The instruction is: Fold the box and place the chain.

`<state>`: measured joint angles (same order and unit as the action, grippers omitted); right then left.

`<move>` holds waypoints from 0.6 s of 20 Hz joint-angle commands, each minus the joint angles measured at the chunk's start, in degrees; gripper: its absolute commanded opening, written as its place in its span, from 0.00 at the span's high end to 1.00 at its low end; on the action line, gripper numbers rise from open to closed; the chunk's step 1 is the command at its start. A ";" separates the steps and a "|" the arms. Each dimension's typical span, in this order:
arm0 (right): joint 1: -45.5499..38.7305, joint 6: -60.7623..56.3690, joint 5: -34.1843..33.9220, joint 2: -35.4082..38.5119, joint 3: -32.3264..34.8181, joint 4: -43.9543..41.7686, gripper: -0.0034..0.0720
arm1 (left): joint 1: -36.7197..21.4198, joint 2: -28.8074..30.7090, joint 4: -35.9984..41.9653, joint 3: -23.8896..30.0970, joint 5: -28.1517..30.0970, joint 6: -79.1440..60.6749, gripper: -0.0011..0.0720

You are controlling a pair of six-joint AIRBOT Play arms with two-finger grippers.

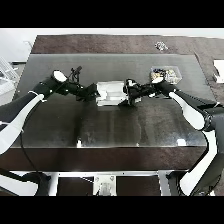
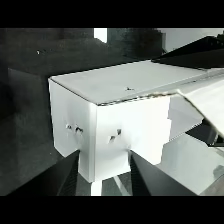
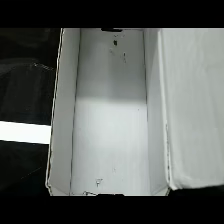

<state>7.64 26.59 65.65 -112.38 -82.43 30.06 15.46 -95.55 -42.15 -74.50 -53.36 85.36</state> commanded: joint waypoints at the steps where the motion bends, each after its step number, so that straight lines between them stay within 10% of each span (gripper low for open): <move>1: 0.04 0.00 0.00 -0.02 0.02 -0.02 0.19 | 0.52 -0.02 -4.37 -1.73 -0.33 1.95 0.48; 12: 0.04 0.00 0.00 -0.02 0.02 -0.02 0.19 | 3.32 -6.27 -8.52 -11.17 -6.56 6.25 0.48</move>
